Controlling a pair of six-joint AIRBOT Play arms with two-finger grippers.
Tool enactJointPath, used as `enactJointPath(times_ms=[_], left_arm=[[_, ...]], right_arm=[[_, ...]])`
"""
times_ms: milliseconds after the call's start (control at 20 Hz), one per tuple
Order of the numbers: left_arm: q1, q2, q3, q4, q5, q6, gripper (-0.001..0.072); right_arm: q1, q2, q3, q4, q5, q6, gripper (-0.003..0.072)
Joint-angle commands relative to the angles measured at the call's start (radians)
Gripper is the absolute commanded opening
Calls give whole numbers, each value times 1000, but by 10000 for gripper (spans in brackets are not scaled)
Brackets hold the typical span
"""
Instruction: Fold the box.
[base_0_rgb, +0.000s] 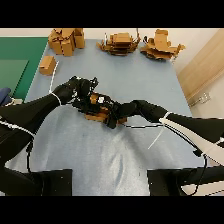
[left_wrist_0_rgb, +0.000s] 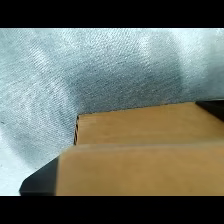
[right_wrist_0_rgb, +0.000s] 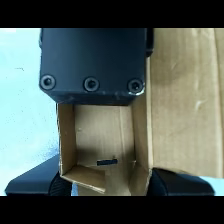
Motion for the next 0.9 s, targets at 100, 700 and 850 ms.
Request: enactJointPath(times_ms=[100, 700, 850], left_arm=[[-2, -2, 0, -10, -2, 14, 19], [0, 23, 0, -61, 11, 8, 393], [0, 43, 0, -58, 9, 10, 394]], right_arm=[[1, 0, 0, 0, 0, 0, 516], [0, 0, 0, 0, 0, 0, 511], [0, 0, 0, 0, 0, 0, 511]])
